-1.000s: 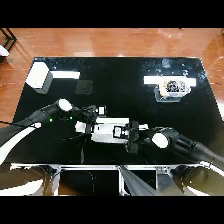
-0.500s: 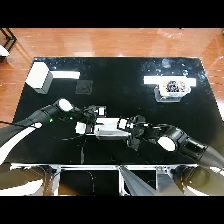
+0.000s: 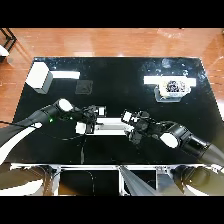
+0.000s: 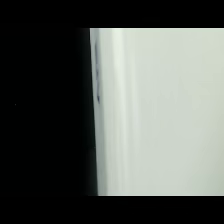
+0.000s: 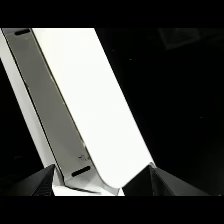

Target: Fold the box and place the chain.

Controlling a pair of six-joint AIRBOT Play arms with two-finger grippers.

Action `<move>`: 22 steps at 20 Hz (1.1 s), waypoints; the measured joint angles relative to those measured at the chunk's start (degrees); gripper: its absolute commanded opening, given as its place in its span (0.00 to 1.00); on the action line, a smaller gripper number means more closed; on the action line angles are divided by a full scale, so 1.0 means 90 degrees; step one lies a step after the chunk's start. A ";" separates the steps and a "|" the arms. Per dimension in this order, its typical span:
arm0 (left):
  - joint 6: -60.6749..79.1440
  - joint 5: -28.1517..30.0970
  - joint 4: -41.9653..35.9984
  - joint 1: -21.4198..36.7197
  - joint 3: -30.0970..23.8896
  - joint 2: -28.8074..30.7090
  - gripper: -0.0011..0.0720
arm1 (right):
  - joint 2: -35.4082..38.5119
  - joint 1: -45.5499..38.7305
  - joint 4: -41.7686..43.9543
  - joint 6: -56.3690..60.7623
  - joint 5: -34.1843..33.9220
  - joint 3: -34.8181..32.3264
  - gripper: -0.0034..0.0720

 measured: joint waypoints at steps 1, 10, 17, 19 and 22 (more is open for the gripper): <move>-0.0002 0.0002 -0.0005 0.0000 0.0000 0.0000 0.04 | -0.0002 -0.0024 0.0002 -0.0070 -0.0022 0.0000 0.97; -0.0029 0.0000 0.0005 -0.0005 0.0000 0.0000 0.04 | -0.0202 -0.0573 0.1836 -0.2380 0.0304 0.0000 0.97; -0.0046 -0.0002 0.0005 -0.0005 0.0000 0.0000 0.04 | -0.0680 -0.1399 0.4010 -0.4918 0.0981 0.0104 0.97; -0.0046 -0.0005 0.0005 -0.0005 0.0000 0.0000 0.04 | -0.0896 -0.1506 0.4549 -0.5523 0.1219 0.0138 0.97; -0.0044 -0.0007 0.0005 -0.0005 0.0000 0.0000 0.04 | -0.1197 -0.1579 0.4988 -0.6115 0.1525 0.0158 0.97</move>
